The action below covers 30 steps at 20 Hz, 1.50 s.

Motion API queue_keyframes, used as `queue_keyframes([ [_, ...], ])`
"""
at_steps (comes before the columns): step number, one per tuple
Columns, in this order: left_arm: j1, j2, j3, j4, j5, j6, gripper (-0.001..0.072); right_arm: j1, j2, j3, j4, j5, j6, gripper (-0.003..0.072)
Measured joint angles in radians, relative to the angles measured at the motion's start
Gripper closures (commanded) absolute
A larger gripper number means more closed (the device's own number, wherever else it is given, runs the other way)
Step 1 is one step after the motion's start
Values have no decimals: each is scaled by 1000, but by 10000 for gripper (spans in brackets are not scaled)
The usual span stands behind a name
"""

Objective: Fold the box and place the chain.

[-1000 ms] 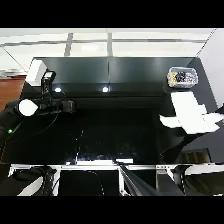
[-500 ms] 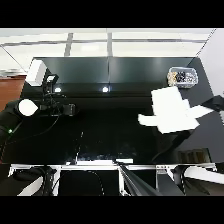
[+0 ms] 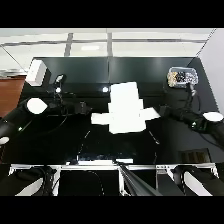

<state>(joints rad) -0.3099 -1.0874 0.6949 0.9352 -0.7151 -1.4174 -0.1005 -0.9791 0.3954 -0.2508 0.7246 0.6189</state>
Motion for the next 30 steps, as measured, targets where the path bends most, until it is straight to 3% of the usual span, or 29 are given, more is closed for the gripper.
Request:
queue_keyframes([
  [3,5,-114,51,-120,-37,68,-3,106,27,-47,54,-68,-17,672],
  [7,36,-316,172,-300,-163,172,-3,179,39,-68,84,-114,-25,672],
  [11,43,-484,305,-384,-269,211,-3,217,42,-74,90,-135,-28,672],
  [15,29,-636,447,-444,-472,315,26,236,43,-76,91,-143,-29,672],
  [18,16,-725,545,-441,-679,418,231,242,43,-76,91,-145,-31,672],
  [19,13,-745,570,-412,-727,438,265,243,43,-76,91,-145,-31,672],
  [20,10,-761,592,-384,-772,454,372,243,43,-76,90,-145,-31,672],
  [22,8,-784,620,-329,-825,477,480,245,43,-76,90,-145,-31,672],
  [24,5,-798,637,-301,-857,499,503,246,43,-76,85,-145,-31,671],
  [25,5,-803,642,-288,-867,507,605,246,43,-76,81,-145,-31,671],
  [27,4,-808,649,-277,-868,518,675,246,43,-76,71,-143,-31,668],
  [28,5,-811,650,-274,-868,521,683,245,43,-76,68,-139,-31,551],
  [29,4,-812,653,-272,-872,528,684,245,43,-76,67,-135,-27,211],
  [30,5,-813,656,-267,-869,527,684,245,43,-76,63,-135,-27,-12],
])
